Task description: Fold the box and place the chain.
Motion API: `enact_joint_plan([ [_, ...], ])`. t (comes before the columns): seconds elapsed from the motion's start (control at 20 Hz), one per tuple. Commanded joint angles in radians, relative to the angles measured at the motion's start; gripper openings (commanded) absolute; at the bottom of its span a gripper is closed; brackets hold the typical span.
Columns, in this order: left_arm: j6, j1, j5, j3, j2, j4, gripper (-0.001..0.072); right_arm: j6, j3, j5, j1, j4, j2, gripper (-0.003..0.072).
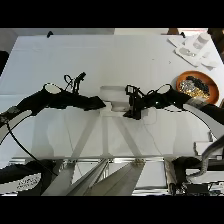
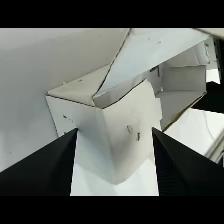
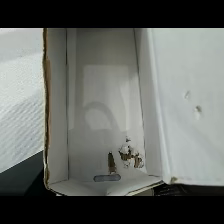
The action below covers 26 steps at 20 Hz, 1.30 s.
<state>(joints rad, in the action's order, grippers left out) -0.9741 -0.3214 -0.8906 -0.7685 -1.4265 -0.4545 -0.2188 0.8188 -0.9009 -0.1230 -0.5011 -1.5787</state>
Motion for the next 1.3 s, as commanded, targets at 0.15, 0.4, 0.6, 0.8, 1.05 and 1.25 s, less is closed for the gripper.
enact_joint_plan([
  [0.15,0.005,-0.048,0.114,-0.002,0.000,-0.050,0.0507,0.000,0.001,0.000,0.000,0.001,0.000,0.0520],
  [0.4,-0.053,-0.060,0.158,-0.002,0.001,-0.157,0.0506,0.000,0.001,0.000,0.000,0.001,0.000,0.0520],
  [0.6,-0.111,-0.067,0.161,-0.003,0.001,-0.241,0.0506,0.000,0.001,0.000,0.000,0.001,0.000,0.0520],
  [0.8,-0.138,-0.067,0.163,-0.007,0.019,-0.243,0.0502,0.000,0.001,0.000,0.000,0.001,0.000,0.0520],
  [1.05,-0.353,-0.117,0.117,-0.099,0.030,-0.488,0.0433,0.000,0.001,0.000,0.000,0.001,0.000,0.0520],
  [1.25,-0.588,-0.187,0.056,-0.186,0.013,-0.749,0.0433,0.000,0.001,0.000,0.000,0.001,0.000,0.0520],
])
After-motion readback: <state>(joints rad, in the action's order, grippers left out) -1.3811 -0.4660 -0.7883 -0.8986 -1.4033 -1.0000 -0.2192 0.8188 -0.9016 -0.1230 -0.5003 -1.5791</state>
